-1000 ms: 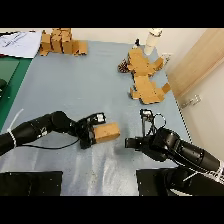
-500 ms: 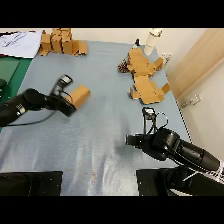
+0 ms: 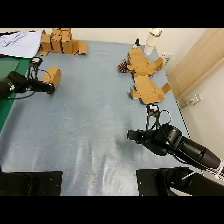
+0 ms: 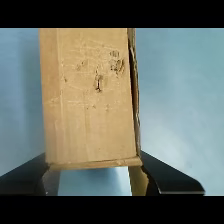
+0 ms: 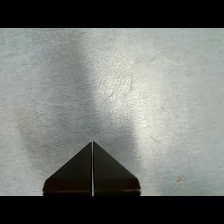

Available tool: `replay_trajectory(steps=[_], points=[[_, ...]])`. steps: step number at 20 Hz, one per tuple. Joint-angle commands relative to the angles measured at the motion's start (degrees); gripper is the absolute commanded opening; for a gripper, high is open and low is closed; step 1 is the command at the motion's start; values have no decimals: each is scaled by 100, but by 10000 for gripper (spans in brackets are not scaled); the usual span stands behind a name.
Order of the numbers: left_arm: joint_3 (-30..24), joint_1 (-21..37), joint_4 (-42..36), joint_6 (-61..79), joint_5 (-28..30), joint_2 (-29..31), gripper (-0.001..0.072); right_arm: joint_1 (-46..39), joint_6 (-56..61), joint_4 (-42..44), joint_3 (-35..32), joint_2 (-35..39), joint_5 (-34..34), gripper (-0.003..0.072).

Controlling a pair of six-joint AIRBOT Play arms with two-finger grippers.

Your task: Fold the box.

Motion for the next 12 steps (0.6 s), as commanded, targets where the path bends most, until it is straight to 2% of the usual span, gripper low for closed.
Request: replay_trajectory(steps=[1, 4, 7, 8, 9, 10, 12], points=[[1032, 286, 7, -511, 11, -942, 464, -63, 2, 24, 4, -2, 24, 4], [1690, 393, 28, -798, 11, -1460, 464, -63, 13, 22, 4, -2, 28, 4], [2120, 433, 33, -885, 17, -1784, 464, -63, 22, 63, 4, -2, 28, 4], [2238, 433, 68, -881, 17, -1867, 493, -63, 22, 94, 4, -2, 28, 4], [2319, 433, 118, -879, 33, -1928, 626, -63, 22, 114, 4, -2, 28, 4], [2374, 433, 179, -881, 59, -1967, 691, -63, 22, 122, 4, -2, 28, 4], [2382, 439, 245, -879, 59, -1971, 692, -63, 22, 155, 4, -2, 28, 3]])
